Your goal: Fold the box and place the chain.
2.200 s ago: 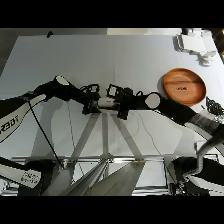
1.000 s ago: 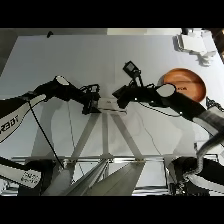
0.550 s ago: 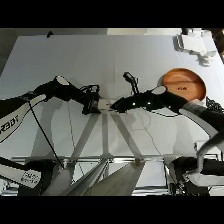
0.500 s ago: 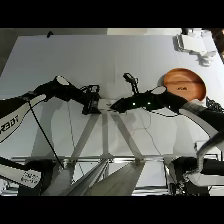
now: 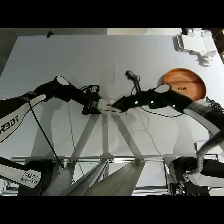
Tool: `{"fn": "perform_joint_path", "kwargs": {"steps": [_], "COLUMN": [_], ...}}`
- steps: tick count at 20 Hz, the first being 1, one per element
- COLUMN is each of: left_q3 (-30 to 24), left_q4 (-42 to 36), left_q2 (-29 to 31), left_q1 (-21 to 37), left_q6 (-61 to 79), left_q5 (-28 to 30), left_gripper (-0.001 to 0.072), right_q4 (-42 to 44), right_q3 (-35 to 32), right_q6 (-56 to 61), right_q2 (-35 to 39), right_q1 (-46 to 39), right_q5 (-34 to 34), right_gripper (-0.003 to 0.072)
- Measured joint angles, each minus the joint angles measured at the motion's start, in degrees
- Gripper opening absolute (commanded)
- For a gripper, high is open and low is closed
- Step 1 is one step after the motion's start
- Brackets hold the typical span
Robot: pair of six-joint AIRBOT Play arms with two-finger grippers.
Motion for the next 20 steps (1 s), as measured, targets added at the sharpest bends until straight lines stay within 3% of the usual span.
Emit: {"fn": "perform_joint_path", "kwargs": {"steps": [4,7,11,15,17,20], "left_q3": [0.00,0.00,0.00,0.00,0.00,0.00], "left_q4": [0.02,0.02,0.02,-0.13,-0.66,-0.68], "left_q2": [0.00,0.00,0.00,0.00,0.02,1.64], "left_q1": [0.00,0.00,0.00,0.00,-0.02,0.09], "left_q6": [0.07,0.13,0.15,0.13,-0.17,-4.61], "left_q5": [0.07,0.11,0.11,0.11,0.13,1.09], "left_gripper": [0.0142,0.0142,0.0142,0.0133,0.0011,0.0009], "right_q4": [-0.81,-7.61,-28.79,-52.19,-59.32,-64.48], "right_q3": [0.11,0.13,0.11,0.11,0.11,0.11], "right_q6": [1.25,5.92,17.75,28.81,31.98,34.49], "right_q2": [8.59,15.41,22.38,24.72,25.14,25.42], "right_q1": [-6.25,-12.15,-19.23,-23.39,-25.00,-26.36], "right_q5": [1.20,4.11,8.90,11.15,11.58,11.91], "right_gripper": [0.0010,0.0010,0.0010,0.0011,0.0011,0.0011]}}
